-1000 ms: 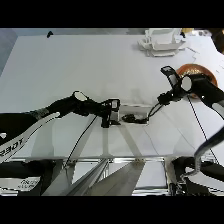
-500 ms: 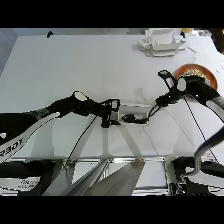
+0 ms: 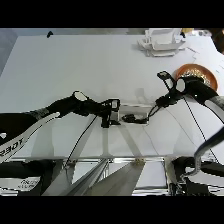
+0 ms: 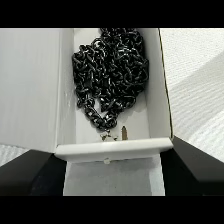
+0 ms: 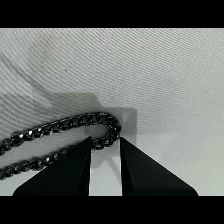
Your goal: Fold the box and place the chain.
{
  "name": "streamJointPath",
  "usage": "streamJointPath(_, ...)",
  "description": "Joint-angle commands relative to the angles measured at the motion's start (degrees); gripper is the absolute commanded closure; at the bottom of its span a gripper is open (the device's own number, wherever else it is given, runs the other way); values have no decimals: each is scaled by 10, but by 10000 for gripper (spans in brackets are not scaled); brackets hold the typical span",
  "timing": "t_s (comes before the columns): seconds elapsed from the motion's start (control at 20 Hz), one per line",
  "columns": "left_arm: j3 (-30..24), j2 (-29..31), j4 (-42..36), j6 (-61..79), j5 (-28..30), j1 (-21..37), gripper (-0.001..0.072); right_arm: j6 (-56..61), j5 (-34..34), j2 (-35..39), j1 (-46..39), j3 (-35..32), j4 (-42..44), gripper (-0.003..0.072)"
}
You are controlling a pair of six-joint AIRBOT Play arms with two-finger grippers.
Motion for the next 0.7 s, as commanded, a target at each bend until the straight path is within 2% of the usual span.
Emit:
streamJointPath(0.0,0,0,0,0,0,0,625,0,1,-7,0,0,0,513)
streamJointPath(0.05,0,0,0,0,0,0,625,0,1,-7,0,0,0,563)
streamJointPath(0.1,0,0,0,0,0,0,625,0,3,-6,0,0,0,670)
streamJointPath(0.25,0,0,0,0,0,0,625,0,9,14,0,0,0,666)
streamJointPath(0.4,0,0,0,0,0,0,625,0,28,78,0,0,6,666)
streamJointPath(0.55,0,0,0,0,0,0,625,-7,57,170,0,0,79,666)
streamJointPath(0.65,0,0,0,0,0,0,625,-41,82,239,0,0,162,666)
